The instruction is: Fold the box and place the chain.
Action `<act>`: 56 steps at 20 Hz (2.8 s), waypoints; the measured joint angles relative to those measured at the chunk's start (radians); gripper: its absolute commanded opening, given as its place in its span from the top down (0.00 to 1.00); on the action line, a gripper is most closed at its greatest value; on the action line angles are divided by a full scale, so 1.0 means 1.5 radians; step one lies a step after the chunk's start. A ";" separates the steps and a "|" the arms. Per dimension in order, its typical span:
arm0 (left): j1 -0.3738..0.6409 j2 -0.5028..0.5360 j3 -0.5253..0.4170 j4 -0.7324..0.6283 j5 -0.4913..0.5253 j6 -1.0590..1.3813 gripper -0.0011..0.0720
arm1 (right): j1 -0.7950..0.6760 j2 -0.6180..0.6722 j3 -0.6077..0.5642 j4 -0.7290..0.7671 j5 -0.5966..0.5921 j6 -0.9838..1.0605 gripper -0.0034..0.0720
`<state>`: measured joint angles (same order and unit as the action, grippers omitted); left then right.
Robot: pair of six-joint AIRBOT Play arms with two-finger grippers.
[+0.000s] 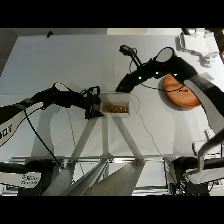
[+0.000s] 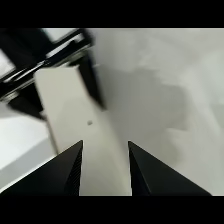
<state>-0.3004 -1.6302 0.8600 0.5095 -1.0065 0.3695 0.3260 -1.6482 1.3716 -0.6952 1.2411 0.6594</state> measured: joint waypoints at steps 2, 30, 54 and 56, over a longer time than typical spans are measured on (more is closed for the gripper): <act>0.000 0.000 0.000 0.000 0.000 0.000 0.45 | 0.001 -0.022 0.007 0.019 0.045 -0.012 0.50; 0.000 0.000 0.000 0.000 0.000 0.000 0.45 | 0.167 0.181 -0.237 -0.224 -0.287 -0.111 0.70; 0.000 0.000 0.000 0.001 -0.001 0.001 0.45 | 0.171 0.180 -0.299 -0.169 -0.275 -0.107 0.36; 0.000 0.000 0.000 0.000 -0.001 -0.001 0.45 | 0.171 0.181 -0.301 -0.170 -0.275 -0.107 0.36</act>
<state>-0.3008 -1.6302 0.8600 0.5095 -1.0073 0.3687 0.5827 -1.3766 0.9199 -0.9501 0.8291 0.4995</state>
